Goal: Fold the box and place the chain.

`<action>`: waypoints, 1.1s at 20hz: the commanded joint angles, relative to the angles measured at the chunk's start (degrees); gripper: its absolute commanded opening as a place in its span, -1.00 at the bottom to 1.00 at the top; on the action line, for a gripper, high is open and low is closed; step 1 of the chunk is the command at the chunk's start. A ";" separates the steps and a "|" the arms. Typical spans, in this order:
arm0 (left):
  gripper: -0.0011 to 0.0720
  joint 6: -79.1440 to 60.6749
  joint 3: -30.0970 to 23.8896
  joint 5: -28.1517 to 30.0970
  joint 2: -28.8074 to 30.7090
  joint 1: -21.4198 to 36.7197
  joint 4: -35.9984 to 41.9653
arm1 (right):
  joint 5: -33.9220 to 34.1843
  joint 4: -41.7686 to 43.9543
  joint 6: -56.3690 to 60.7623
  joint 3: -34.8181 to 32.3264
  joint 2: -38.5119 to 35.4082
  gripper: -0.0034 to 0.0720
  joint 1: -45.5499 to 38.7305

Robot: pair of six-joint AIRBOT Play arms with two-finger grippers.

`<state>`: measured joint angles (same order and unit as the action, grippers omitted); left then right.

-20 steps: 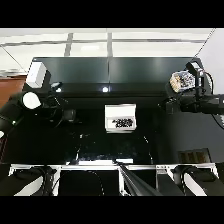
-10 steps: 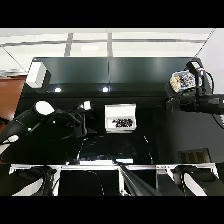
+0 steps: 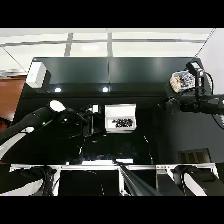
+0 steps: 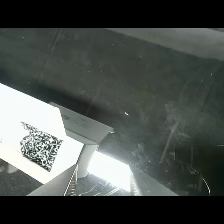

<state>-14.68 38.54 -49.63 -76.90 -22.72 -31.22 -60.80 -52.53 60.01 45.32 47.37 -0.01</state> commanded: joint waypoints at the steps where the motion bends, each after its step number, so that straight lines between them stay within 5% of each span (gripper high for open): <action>1: 0.99 -0.66 1.29 1.62 -2.03 -1.16 1.51 | 0.04 0.04 0.00 -0.04 0.04 0.06 0.00; 12: 0.96 0.13 4.70 1.44 -4.63 -4.15 0.15 | 1.33 0.44 0.00 -0.04 0.11 0.06 0.02; 13: 0.85 0.11 4.76 1.49 -4.70 -4.44 0.13 | 1.86 0.98 0.00 -0.07 0.33 0.06 0.04; 15: 0.30 0.11 4.98 1.66 -4.87 -4.70 0.15 | 4.20 2.73 0.02 -0.13 1.51 0.06 0.66; 17: 0.17 0.13 4.98 1.86 -4.87 -4.85 0.13 | 9.51 5.20 1.62 -0.63 3.74 0.07 2.54; 18: 0.17 0.13 4.98 1.86 -4.87 -4.83 0.13 | 13.40 6.84 3.45 -0.72 5.68 0.33 4.04; 19: 0.17 0.13 4.98 1.88 -4.87 -4.83 0.13 | 17.79 9.31 4.00 -0.70 8.02 0.95 5.84; 22: 0.17 0.13 4.98 1.92 -4.87 -4.85 0.13 | 29.38 14.58 2.82 -0.44 16.72 0.96 12.17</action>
